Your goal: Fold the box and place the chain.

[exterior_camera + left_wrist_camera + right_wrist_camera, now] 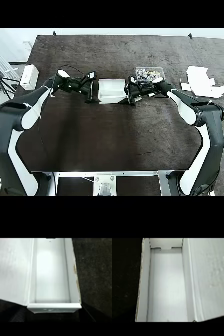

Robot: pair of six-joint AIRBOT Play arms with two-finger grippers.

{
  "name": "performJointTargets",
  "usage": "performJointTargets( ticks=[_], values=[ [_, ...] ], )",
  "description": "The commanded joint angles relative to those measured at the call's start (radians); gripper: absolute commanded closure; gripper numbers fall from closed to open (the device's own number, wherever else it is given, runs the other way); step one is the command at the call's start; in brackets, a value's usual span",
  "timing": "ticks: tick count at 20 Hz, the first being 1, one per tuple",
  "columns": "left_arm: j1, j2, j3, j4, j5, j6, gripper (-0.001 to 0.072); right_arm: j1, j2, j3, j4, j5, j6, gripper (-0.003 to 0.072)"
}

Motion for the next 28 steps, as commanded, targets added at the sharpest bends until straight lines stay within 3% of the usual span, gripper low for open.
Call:
performJointTargets(
  ticks=[1, 12, 28],
  values=[
    [-0.01, -0.007, 0.0, -0.007, 0.048, -0.001, -0.0009, 0.001, 0.0, 0.0, 0.0, 0.0, 0.0, 0.0191],
    [-0.01, -0.064, 0.0, -0.107, 0.043, 0.026, -0.0009, 0.001, 0.0, 0.0, 0.0, 0.0, -0.001, 0.019],
    [-0.011, -0.065, 0.0, -0.13, 0.029, 0.115, -0.001, 0.001, 0.0, 0.0, 0.0, 0.0, -0.001, 0.019]
  ],
)
